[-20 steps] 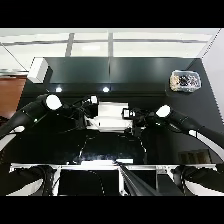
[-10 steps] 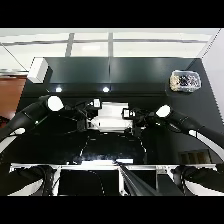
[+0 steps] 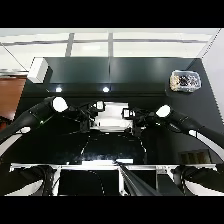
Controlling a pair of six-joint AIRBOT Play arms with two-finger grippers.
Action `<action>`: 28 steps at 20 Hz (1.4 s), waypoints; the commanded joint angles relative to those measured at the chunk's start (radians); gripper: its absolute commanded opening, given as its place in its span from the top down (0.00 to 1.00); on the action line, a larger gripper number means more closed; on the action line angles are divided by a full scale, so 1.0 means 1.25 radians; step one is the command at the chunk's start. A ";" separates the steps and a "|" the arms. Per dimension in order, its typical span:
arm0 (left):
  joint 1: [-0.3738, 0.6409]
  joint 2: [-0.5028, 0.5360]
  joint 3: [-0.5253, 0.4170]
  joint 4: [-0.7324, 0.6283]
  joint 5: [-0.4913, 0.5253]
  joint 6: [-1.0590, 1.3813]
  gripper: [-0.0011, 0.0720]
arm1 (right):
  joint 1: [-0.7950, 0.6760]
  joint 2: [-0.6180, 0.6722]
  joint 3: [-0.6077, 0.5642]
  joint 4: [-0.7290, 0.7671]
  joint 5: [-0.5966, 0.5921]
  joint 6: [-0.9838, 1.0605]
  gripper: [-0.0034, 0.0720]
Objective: Fold the box and place the chain.
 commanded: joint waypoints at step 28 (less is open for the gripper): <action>-0.005 -0.055 0.000 -0.167 0.002 0.026 0.74 | 0.000 0.000 0.001 0.000 0.000 -0.001 0.73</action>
